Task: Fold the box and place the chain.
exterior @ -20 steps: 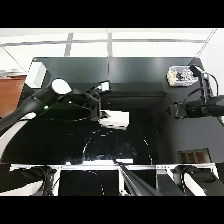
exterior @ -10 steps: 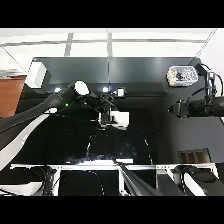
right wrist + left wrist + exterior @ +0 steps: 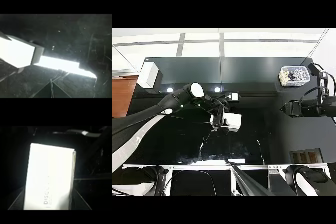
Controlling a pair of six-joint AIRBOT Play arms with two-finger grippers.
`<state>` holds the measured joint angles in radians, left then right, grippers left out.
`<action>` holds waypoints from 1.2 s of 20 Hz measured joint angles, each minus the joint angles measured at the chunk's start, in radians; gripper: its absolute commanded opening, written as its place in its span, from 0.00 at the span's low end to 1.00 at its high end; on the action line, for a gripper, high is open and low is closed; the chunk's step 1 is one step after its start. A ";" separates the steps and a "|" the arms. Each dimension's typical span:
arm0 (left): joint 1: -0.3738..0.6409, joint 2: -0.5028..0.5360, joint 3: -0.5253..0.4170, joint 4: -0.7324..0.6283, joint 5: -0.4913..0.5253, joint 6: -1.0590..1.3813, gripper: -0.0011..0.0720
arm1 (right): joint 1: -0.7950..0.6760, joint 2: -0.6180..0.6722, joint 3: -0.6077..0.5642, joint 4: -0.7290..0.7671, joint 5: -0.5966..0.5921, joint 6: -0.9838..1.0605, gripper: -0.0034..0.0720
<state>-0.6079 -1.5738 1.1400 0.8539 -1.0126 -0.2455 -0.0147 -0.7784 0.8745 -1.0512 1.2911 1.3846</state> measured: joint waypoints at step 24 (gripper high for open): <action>1.057 0.137 0.074 0.496 -0.236 -0.966 0.42 | 0.000 0.000 0.000 0.000 -0.122 -0.001 0.06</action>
<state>0.4488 -1.4372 1.2140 1.3502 -1.2488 -1.2110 -0.0147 -0.7784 0.8745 -1.0512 1.1690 1.3834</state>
